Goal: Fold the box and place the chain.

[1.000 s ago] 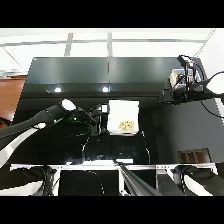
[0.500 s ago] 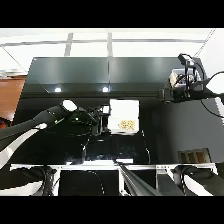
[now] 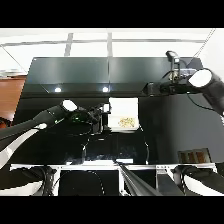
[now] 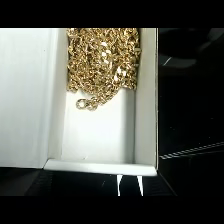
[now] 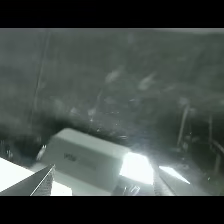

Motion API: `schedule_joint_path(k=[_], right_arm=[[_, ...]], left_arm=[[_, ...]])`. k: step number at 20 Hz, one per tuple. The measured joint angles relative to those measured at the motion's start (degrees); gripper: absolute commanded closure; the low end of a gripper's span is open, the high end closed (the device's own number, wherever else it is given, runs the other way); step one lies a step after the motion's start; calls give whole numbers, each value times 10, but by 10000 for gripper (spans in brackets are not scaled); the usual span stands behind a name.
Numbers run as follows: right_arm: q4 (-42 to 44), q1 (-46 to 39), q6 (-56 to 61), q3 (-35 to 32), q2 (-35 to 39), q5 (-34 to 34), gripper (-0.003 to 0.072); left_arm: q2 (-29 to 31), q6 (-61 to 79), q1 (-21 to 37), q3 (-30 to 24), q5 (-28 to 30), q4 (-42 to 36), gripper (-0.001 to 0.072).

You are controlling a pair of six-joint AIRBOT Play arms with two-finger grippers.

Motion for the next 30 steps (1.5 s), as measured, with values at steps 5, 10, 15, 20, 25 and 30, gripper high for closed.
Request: schedule_joint_path(k=[5, 10, 15, 20, 25, 30], right_arm=[[19, 34, -138, 5, -54, -9, 7], [17, 47, -316, 45, -59, 85, 8], [21, 53, -422, 68, -44, 179, 8], [57, 65, -488, 38, -42, 207, 8], [68, 82, -523, 12, -42, 196, 8], [71, 89, -538, 4, -43, 178, 200]], left_arm=[[0, -2, 0, 0, 6, 0, 354], [0, 0, 0, 0, 7, 2, 354], [0, 0, 0, 0, 8, 2, 354], [0, 0, 0, 0, 9, 2, 354], [0, 0, 0, 0, 9, 2, 354], [0, 0, 0, 0, 9, 2, 354]])
